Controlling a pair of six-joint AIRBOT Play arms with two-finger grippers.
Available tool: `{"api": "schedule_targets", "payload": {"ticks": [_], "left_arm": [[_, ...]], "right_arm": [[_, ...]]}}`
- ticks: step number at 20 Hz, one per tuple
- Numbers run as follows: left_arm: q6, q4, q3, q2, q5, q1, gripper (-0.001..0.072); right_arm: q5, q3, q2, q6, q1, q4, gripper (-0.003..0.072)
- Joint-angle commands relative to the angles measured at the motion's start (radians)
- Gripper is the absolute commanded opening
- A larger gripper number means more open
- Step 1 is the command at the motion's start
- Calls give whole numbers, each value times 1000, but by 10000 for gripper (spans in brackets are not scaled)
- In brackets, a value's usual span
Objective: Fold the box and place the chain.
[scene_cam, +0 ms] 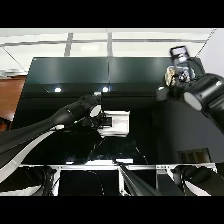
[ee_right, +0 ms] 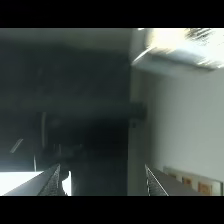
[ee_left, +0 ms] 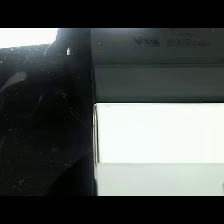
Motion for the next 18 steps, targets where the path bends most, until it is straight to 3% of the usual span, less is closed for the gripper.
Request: {"api": "schedule_targets", "payload": {"ticks": [1, 3, 5, 11, 12, 13, 14, 18], "left_arm": [[0, -1, 1, 0, 0, 1, 27], [0, 0, 1, 0, -1, 1, 28], [0, 0, 1, 0, 0, 1, 28], [0, 0, 1, 0, -1, 1, 28], [0, 0, 1, 0, -2, 1, 28], [0, 0, 1, 0, -8, 1, 28], [0, 0, 1, 0, -14, 1, 28], [0, 0, 1, 0, -24, 1, 28]], "right_arm": [[-261, -27, -89, -5, -254, 90, 616], [-408, -9, -200, -5, -399, 264, 614], [-438, 87, -330, -8, -491, 376, 613], [-162, 597, -757, 0, -614, 556, 611], [-133, 656, -806, 4, -626, 594, 558], [-111, 702, -849, 4, -639, 647, 541], [-97, 734, -885, 4, -652, 710, 474], [-127, 743, -940, 26, -668, 773, 470]]}}
